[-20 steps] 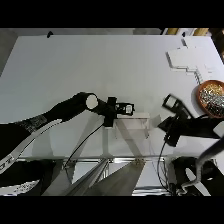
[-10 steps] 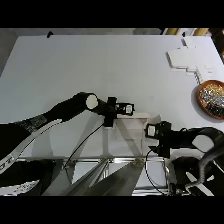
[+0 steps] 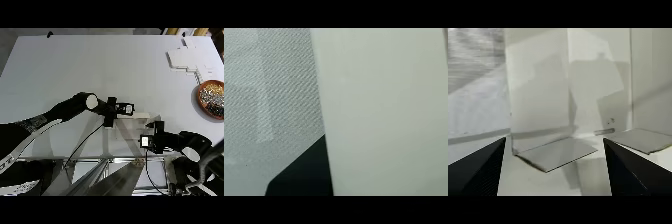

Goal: Fold the box and place the chain.

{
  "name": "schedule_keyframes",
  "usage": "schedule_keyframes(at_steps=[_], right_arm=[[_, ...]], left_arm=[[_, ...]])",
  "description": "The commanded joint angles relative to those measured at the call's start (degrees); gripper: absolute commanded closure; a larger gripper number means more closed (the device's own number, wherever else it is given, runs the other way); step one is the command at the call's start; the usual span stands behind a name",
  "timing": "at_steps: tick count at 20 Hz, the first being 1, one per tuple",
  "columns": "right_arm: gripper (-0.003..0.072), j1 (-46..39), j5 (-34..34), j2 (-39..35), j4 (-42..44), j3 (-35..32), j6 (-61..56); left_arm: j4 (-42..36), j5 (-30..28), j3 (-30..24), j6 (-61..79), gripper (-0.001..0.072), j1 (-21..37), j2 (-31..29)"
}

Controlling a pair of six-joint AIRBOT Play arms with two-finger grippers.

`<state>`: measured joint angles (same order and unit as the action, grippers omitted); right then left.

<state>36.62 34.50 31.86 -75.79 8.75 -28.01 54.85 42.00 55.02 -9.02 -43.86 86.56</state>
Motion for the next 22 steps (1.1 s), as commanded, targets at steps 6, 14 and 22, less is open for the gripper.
schedule_keyframes(at_steps=[6,14,22], right_arm=[[0.0018,-4.28,0.04,0.31,8.83,0.83,15.17],[0.0018,-14.91,3.34,0.55,12.11,5.11,17.11],[0.0018,-25.70,10.73,11.85,29.70,8.52,35.45]], left_arm=[[0.02,0.00,-0.02,0.00,0.0698,-0.04,0.02],[0.02,0.02,-0.02,0.00,0.0698,-0.04,0.02],[0.02,0.02,-0.02,0.00,0.0698,-0.04,0.02]])
